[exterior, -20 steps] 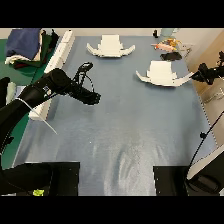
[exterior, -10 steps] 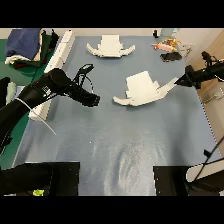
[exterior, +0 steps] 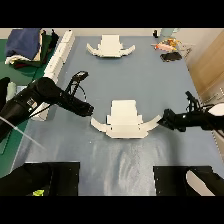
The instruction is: Fold the box.
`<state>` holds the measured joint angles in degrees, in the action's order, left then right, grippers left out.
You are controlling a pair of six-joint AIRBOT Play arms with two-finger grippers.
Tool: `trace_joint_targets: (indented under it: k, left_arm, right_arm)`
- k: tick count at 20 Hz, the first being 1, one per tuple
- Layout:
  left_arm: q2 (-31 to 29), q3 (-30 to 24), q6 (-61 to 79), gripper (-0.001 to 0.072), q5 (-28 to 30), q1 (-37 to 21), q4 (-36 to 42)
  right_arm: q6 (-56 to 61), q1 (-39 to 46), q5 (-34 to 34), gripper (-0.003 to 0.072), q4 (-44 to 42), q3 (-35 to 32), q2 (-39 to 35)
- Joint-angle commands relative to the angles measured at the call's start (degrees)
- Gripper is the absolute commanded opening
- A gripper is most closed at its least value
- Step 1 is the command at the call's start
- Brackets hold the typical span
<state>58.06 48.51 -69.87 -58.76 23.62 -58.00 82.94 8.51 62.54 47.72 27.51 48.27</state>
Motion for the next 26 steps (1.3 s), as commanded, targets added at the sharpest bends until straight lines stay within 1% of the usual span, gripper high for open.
trace_joint_targets:
  k: [1, 2, 4, 6, 11, 13, 16, 17, 18, 20, 21, 24, 25, 26]
  left_arm:
    - [-3.1, -3.7, -0.1, 0.0014, -0.2, -0.1, -0.1]
    - [-3.1, -3.7, -0.2, 0.0014, -0.4, -0.1, -0.1]
    - [-3.1, -3.7, -0.3, 0.0015, -0.4, -0.1, 0.1]
    - [-3.1, -3.7, -0.3, 0.0015, -0.4, -0.1, 0.1]
    - [-3.1, -3.7, -0.3, 0.0015, -1.5, -0.1, 0.2]
    - [-3.1, -3.7, -0.3, 0.0014, -1.5, -0.1, 0.2]
    - [-3.1, -3.7, -0.3, 0.0015, -1.4, 0.0, 0.5]
    - [-3.1, -3.7, -0.3, 0.0015, -1.4, 0.0, 1.0]
    - [-3.1, -3.7, -0.5, 0.0015, -1.4, 0.0, 1.7]
    - [-3.1, -3.7, -3.5, 0.0015, -0.7, 0.0, 1.8]
    - [-3.1, -3.7, -4.7, 0.0015, 0.0, -0.3, 1.9]
    - [-2.8, -3.7, -5.2, 0.0016, 0.0, -3.2, 3.0]
    - [-2.4, -3.7, -5.2, 0.0016, -0.2, -5.0, 4.2]
    - [-2.1, -3.7, -5.0, 0.0017, -0.3, -6.9, 5.3]
  right_arm:
    - [3.2, -2.1, -3.1, 0.0153, 0.1, -7.5, -7.6]
    - [3.2, -2.0, -3.1, 0.0304, 0.4, -7.0, -7.4]
    - [3.2, -2.0, -2.4, 0.0303, 2.5, -4.4, -5.1]
    - [2.7, -2.0, -0.5, 0.03, 3.9, -1.2, -0.5]
    - [-5.2, -2.2, 9.7, 0.0295, 3.8, 7.1, 14.0]
    - [-8.0, -2.2, 10.2, 0.0294, 2.1, 8.0, 18.1]
    - [-12.3, -2.2, 10.6, 0.0289, -2.7, 8.0, 22.4]
    - [-13.5, -2.2, 10.5, 0.0281, -3.9, 8.0, 23.3]
    - [-15.1, -2.2, 10.5, 0.0242, -5.1, 8.0, 23.7]
    - [-18.8, -2.2, 10.5, 0.0039, -7.3, 8.0, 23.7]
    - [-19.6, -2.2, 10.5, 0.0007, -7.7, 8.0, 23.7]
    - [-22.1, -4.3, 10.4, 0.0, -7.7, 7.8, 23.6]
    - [-24.2, -6.3, 8.7, 0.0001, -8.5, 7.0, 23.1]
    - [-26.2, -8.7, 5.4, 0.0001, -9.7, 5.2, 21.6]
